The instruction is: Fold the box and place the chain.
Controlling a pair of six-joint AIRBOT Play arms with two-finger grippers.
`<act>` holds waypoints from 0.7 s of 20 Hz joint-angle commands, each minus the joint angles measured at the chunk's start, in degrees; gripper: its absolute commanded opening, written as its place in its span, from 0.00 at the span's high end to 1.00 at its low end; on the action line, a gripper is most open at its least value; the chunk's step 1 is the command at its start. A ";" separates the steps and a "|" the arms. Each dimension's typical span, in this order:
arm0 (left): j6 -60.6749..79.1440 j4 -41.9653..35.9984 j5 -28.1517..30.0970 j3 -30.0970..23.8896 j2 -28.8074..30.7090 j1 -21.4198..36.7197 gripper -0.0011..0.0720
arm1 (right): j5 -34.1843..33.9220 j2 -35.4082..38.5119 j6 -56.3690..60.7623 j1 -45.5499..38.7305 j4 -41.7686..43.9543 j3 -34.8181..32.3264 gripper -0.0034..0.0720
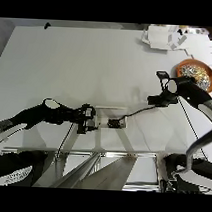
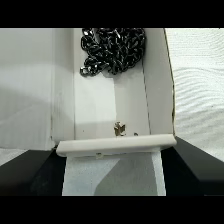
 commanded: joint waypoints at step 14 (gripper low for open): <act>0.02 0.00 0.02 0.00 0.02 0.02 0.80 | 20.26 53.42 -10.43 0.04 23.02 -0.02 0.93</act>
